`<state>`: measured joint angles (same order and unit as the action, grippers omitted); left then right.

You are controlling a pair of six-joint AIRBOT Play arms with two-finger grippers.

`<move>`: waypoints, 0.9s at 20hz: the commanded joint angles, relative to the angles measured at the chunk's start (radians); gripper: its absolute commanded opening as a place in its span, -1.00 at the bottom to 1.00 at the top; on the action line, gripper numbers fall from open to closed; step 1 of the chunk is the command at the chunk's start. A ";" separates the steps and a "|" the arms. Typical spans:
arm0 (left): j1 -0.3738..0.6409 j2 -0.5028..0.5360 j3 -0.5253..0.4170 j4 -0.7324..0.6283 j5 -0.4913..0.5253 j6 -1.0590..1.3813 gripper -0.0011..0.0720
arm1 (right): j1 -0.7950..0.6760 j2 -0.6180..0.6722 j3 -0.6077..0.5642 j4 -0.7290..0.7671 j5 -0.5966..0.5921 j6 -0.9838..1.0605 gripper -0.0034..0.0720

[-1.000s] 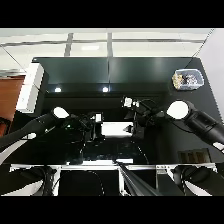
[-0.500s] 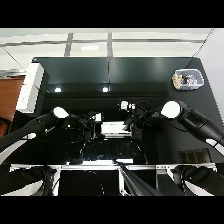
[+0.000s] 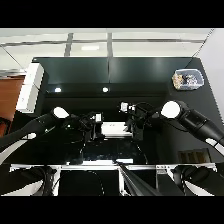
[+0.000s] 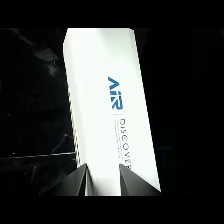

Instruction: Fold the box and place the chain.

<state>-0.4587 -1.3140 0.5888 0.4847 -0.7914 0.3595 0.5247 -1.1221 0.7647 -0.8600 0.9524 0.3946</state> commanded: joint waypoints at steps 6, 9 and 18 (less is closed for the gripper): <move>0.000 0.000 0.001 0.000 0.000 0.000 0.04 | 0.001 0.000 0.005 -0.009 -0.006 0.021 -0.29; 0.000 0.000 0.001 0.000 0.000 0.000 0.04 | 0.001 0.000 0.005 -0.013 0.002 0.021 -0.49; 0.000 0.000 0.001 0.000 0.000 0.000 0.04 | 0.001 0.000 0.004 -0.048 0.042 0.021 -0.48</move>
